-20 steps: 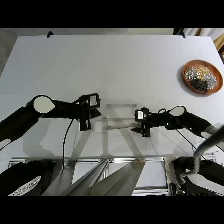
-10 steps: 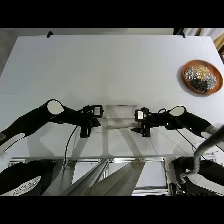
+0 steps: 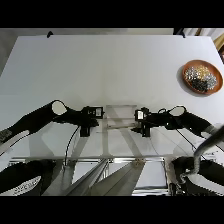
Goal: Fold the box and place the chain.
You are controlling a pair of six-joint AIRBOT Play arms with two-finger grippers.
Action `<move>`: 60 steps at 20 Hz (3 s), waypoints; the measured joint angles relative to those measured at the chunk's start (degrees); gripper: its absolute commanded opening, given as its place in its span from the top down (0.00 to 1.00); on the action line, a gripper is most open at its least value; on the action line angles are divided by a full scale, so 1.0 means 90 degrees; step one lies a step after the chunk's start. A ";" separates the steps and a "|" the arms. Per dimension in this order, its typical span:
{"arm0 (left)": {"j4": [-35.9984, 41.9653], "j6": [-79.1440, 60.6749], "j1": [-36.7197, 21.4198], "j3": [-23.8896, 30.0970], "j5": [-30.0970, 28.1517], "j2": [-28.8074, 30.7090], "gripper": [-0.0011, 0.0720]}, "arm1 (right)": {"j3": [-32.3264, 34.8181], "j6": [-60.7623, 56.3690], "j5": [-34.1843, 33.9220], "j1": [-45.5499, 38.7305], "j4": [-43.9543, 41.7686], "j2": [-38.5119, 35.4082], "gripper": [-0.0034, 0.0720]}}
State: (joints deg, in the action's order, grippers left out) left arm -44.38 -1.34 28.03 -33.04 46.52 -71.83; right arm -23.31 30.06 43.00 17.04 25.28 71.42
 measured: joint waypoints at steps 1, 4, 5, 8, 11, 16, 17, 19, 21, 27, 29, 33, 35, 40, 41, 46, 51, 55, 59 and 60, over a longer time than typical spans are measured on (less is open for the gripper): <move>0.0000 -0.0005 0.0002 0.0000 -0.0068 -0.0005 0.60 | 0.0000 0.0000 0.0000 0.0000 0.0000 0.0000 0.42; 0.0032 -0.0172 0.0063 0.0000 -0.0245 0.0012 0.58 | 0.0000 0.0000 0.0000 0.0000 0.0000 0.0000 0.42; 0.0041 -0.0248 0.0097 0.0000 -0.0313 0.0027 0.58 | 0.0000 0.0000 0.0000 0.0000 0.0000 0.0000 0.42; 0.0061 -0.0517 0.0240 0.0000 -0.0527 0.0053 0.59 | 0.0000 0.0000 0.0000 0.0000 0.0000 0.0000 0.42; 0.0068 -0.0797 0.0425 0.0000 -0.0610 0.0066 0.61 | 0.0000 0.0000 0.0000 0.0000 0.0000 0.0000 0.42; 0.0075 -0.1154 0.0668 0.0000 -0.0668 0.0068 0.81 | 0.0000 0.0000 0.0002 0.0000 0.0000 0.0000 0.42; 0.0087 -0.1183 0.0702 0.0000 -0.0641 0.0068 0.80 | 0.0000 0.0000 0.0000 0.0000 -0.0002 0.0000 0.42; 0.0141 -0.1222 0.0765 0.0000 -0.0605 0.0068 0.80 | 0.0000 0.0000 0.0000 0.0000 -0.0002 0.0000 0.42; 0.0260 -0.1246 0.0811 0.0000 -0.0648 0.0068 0.80 | 0.0000 -0.0002 0.0002 0.0000 0.0000 0.0000 0.42; 0.0639 -0.1280 0.0869 0.0000 -0.1005 0.0068 0.80 | 0.0000 -0.0002 0.0002 0.0000 -0.0002 0.0000 0.42; 0.0731 -0.1282 0.0930 0.0000 -0.1059 0.0068 0.80 | 0.0000 -0.0002 0.0002 0.0000 -0.0002 0.0000 0.42; 0.1081 -0.1394 0.1173 0.0000 -0.1331 0.0058 0.80 | 0.0000 -0.0002 0.0005 0.0000 -0.0002 0.0000 0.42; 0.1202 -0.1460 0.1275 0.0000 -0.1498 0.0053 0.80 | 0.0000 -0.0002 0.0002 0.0000 -0.0002 0.0000 0.42; 0.1333 -0.1503 0.1362 0.0000 -0.1664 0.0032 0.70 | 0.0000 -0.0002 0.0002 0.0000 0.0000 0.0000 0.42; 0.1345 -0.1508 0.1367 0.0000 -0.1671 0.0010 0.56 | 0.0000 -0.0002 0.0002 0.0000 0.0000 0.0000 0.42; 0.1360 -0.1515 0.1377 0.0000 -0.1666 -0.0080 0.49 | 0.0000 -0.0002 0.0002 0.0000 0.0000 0.0000 0.42; 0.1350 -0.1518 0.1377 0.0000 -0.1678 -0.0100 0.83 | 0.0000 0.0000 0.0002 0.0000 0.0000 0.0000 0.42; 0.1256 -0.1027 0.1302 0.0000 -0.1656 0.0102 0.89 | 0.0000 -0.0002 0.0000 0.0000 0.0000 0.0000 0.42; 0.0731 0.0525 0.0952 0.0000 -0.1491 0.0767 0.97 | 0.0000 0.0000 -0.0002 0.0000 0.0000 0.0000 0.42; 0.0527 0.0988 0.0823 0.0000 -0.1382 0.0974 0.98 | 0.0000 0.0002 0.0000 0.0000 0.0000 0.0000 0.42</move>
State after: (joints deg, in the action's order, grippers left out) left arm -39.64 7.55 35.44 -33.04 34.09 -63.07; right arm -23.31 30.09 43.00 17.04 25.28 71.42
